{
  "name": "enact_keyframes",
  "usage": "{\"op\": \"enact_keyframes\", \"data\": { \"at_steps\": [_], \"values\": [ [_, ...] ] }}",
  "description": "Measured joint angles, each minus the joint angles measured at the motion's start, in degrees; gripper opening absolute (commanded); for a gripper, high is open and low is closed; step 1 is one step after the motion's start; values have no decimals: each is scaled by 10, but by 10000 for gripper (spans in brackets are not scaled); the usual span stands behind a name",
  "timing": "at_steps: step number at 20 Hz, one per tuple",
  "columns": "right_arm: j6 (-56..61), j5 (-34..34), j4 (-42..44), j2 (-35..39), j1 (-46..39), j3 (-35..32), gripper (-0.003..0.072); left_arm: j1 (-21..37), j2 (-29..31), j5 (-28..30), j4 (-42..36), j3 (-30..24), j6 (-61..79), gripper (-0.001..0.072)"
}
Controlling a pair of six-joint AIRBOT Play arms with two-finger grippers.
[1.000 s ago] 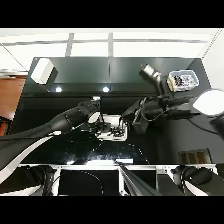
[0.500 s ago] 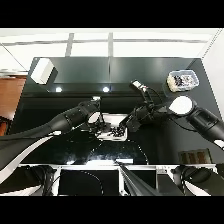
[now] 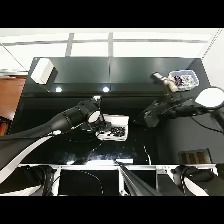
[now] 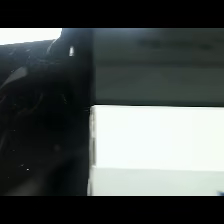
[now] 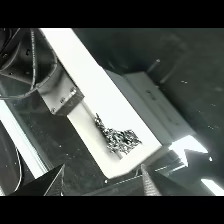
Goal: Fold the box and place the chain.
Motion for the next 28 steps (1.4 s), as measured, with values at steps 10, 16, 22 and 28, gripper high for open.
{"op": "enact_keyframes", "data": {
  "at_steps": [10, 16, 22, 28],
  "values": [
    [5, 47, -29, 43, -82, 1, 551, 40, 128, -55, 46, 2, 145, 534],
    [29, 47, -80, 44, -85, 1, 550, 233, 225, 7, -203, -125, 554, 529],
    [47, 41, -91, 44, -85, 1, 550, 321, 210, 45, -435, -222, 1071, 712],
    [52, 25, -93, 44, -85, 1, 550, 310, 167, 70, -471, -239, 1358, 708]
  ]
}}
